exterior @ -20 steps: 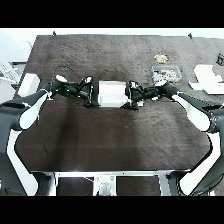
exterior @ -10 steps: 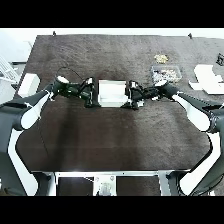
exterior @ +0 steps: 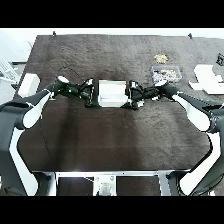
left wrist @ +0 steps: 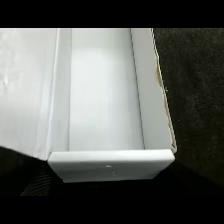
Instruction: Fold the box and place the chain.
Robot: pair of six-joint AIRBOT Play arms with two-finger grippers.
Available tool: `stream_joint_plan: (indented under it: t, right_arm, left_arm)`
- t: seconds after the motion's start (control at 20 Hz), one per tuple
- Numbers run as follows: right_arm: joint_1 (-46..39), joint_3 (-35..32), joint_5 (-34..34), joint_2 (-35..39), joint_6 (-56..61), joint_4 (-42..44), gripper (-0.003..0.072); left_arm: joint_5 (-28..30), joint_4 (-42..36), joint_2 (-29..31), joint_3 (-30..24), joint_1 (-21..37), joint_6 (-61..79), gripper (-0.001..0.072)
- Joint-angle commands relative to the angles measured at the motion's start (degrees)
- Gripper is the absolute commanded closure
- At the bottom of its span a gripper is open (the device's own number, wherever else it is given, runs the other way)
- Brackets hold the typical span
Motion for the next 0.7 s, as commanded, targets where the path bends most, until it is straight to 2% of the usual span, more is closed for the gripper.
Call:
stream_joint_plan:
  t: [0.0,0.65]
  right_arm:
    - [0.07,-0.02,0.04,0.02,0.0,0.02,0.0101]
    - [0.04,-0.02,0.04,0.02,0.0,0.02,0.0101]
  left_arm:
    - [-1.2,-0.2,-0.61,0.79,0.02,-0.31,-0.0004]
    - [1.09,-1.57,-1.16,0.79,-1.36,-0.92,0.0007]
